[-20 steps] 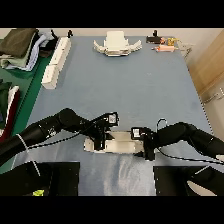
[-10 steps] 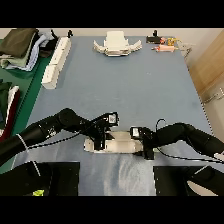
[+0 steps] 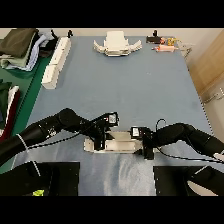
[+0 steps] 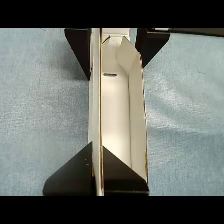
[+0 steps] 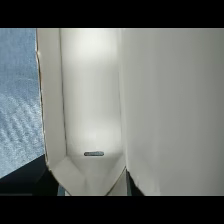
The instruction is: Fold the box.
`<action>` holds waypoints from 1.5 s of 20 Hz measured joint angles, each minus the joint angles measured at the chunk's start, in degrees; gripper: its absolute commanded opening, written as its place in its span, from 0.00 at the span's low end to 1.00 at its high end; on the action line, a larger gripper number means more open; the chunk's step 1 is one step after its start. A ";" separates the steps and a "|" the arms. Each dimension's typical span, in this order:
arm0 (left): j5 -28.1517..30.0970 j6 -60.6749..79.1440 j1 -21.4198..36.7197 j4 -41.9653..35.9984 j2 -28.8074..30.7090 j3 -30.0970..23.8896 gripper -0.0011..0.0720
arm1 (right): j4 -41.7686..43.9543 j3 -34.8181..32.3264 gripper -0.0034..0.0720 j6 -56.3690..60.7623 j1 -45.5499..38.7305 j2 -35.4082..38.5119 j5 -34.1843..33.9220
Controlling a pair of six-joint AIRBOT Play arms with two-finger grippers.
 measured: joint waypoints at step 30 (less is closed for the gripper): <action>0.42 -3.15 -0.11 -0.90 0.57 -0.02 0.60 | -0.50 0.02 0.71 0.07 0.00 0.02 -0.17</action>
